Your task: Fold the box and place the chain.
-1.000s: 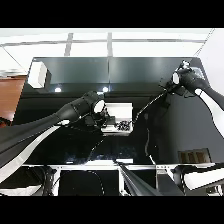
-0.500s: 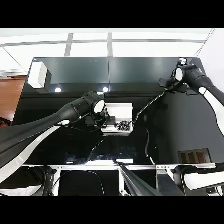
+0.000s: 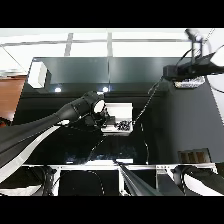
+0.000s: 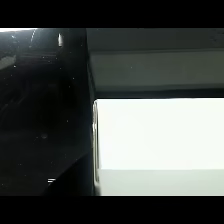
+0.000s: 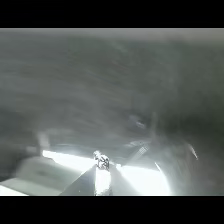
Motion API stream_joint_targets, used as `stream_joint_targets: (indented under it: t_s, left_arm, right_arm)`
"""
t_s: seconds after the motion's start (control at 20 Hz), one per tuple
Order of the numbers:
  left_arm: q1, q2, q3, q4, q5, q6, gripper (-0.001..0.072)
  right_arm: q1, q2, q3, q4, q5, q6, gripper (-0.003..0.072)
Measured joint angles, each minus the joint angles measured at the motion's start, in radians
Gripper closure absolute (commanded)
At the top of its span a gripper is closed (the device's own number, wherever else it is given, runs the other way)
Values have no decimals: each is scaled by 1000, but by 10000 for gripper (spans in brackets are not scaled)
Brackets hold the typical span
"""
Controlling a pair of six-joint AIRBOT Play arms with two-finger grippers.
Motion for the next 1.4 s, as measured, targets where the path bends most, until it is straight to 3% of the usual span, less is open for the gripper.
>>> stream_joint_targets:
  t_s: [0.25,0.45,0.7,0.95,1.2,1.25,1.3,1.35,1.4]
  left_arm:
    - [0,0,0,0,0,0,681]
    - [0,0,0,0,0,0,681]
    - [0,0,0,0,0,0,681]
    - [0,0,0,0,-1,0,681]
    - [0,0,0,0,-1,0,681]
    - [0,0,0,0,-1,0,681]
    - [0,0,0,0,-1,0,681]
    - [0,0,0,0,-1,0,681]
    - [0,0,0,0,-2,0,681]
  right_arm:
    - [0,108,134,167,160,-95,670]
    - [32,129,144,263,285,-166,670]
    - [105,134,10,312,318,-218,678]
    - [147,110,-191,446,212,-283,678]
    - [166,37,-302,540,133,-330,656]
    - [169,23,-312,546,125,-334,604]
    - [172,10,-320,551,120,-336,299]
    - [173,1,-325,559,118,-340,230]
    - [170,-5,-328,561,119,-343,229]
